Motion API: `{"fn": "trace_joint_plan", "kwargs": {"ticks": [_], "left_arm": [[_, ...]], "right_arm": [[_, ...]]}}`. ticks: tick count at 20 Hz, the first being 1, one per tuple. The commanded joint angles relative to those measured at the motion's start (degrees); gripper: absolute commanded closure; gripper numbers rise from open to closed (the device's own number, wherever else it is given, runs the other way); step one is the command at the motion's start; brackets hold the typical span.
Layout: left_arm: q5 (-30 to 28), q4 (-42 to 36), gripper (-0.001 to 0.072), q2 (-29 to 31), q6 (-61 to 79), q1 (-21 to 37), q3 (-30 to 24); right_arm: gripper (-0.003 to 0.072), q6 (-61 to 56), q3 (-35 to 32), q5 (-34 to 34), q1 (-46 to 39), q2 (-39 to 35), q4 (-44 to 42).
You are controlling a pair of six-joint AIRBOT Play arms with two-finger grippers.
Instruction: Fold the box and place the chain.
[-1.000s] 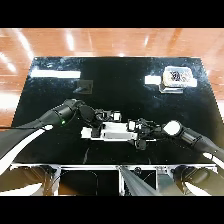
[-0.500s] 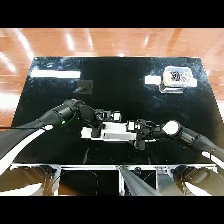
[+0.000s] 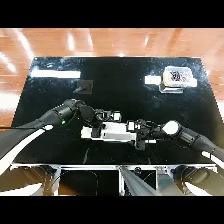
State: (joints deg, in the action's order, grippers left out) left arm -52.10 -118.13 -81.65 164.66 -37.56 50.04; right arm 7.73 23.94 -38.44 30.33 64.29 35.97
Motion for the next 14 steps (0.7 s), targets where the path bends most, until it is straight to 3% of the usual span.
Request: {"fn": "trace_joint_plan", "kwargs": {"ticks": [1, 14], "left_arm": [[0.00, 0.00, 0.0686, 0.04, 0.02, 0.02, 0.02], [0.00, 0.00, 0.0686, 0.04, -0.17, 0.02, 0.02]], "right_arm": [[-0.0027, -0.07, -0.04, -0.33, 0.04, 0.02, 0.04], [-0.0032, 0.00, -0.04, 2.47, 0.04, 0.42, 0.22]]}}
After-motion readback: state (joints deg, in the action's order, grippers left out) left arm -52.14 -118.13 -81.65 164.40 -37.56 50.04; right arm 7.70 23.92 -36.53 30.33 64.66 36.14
